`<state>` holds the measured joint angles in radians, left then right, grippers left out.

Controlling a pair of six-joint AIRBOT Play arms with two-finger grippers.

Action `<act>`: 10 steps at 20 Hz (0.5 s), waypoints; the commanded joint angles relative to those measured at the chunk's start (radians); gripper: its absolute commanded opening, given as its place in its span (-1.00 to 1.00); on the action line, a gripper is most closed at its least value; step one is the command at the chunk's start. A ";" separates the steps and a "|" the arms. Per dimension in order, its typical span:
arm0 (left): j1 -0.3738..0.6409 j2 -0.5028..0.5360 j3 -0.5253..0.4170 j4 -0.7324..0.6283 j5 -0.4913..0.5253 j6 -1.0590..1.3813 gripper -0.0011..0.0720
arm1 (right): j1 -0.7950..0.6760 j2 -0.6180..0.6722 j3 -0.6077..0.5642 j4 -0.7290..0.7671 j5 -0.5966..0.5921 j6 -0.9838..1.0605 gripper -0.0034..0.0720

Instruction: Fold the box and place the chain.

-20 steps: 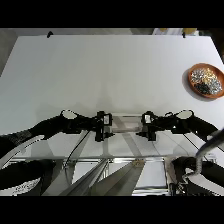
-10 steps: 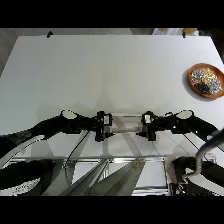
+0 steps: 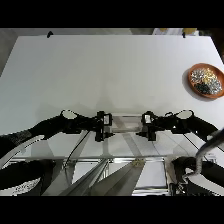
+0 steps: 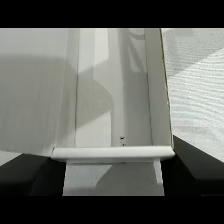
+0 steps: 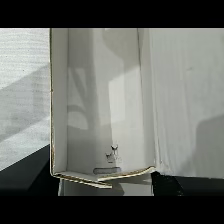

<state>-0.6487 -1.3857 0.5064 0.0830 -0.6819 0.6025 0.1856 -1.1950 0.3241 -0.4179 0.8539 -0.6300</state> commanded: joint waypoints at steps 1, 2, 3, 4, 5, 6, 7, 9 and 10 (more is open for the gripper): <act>-0.001 0.000 0.000 0.000 0.000 0.000 -0.23 | 0.000 0.001 0.000 0.006 -0.010 0.000 0.16; -0.001 0.000 0.000 0.000 0.000 0.000 -0.23 | 0.000 0.001 0.000 0.003 -0.009 0.000 0.16; -0.001 0.000 0.000 0.000 0.000 0.000 -0.23 | 0.000 0.001 0.000 0.004 0.000 0.001 0.16; -0.001 0.000 0.000 0.000 0.000 0.000 -0.23 | 0.000 0.002 0.000 0.003 0.025 0.006 0.24; -0.001 0.000 0.000 0.000 0.000 0.000 -0.23 | 0.000 0.003 0.000 -0.001 0.045 0.026 0.67; -0.001 0.000 0.000 0.000 0.000 0.000 -0.23 | 0.000 0.008 0.000 -0.002 0.042 0.031 0.93; -0.001 0.000 0.000 0.000 0.000 0.000 -0.23 | 0.000 0.016 0.000 -0.014 0.032 0.081 0.93; -0.001 0.000 0.000 0.000 0.000 0.000 -0.23 | 0.000 0.042 0.000 -0.062 0.024 0.188 0.93; -0.001 0.000 0.000 0.000 0.000 0.000 -0.23 | 0.000 0.061 0.000 -0.111 0.025 0.276 0.93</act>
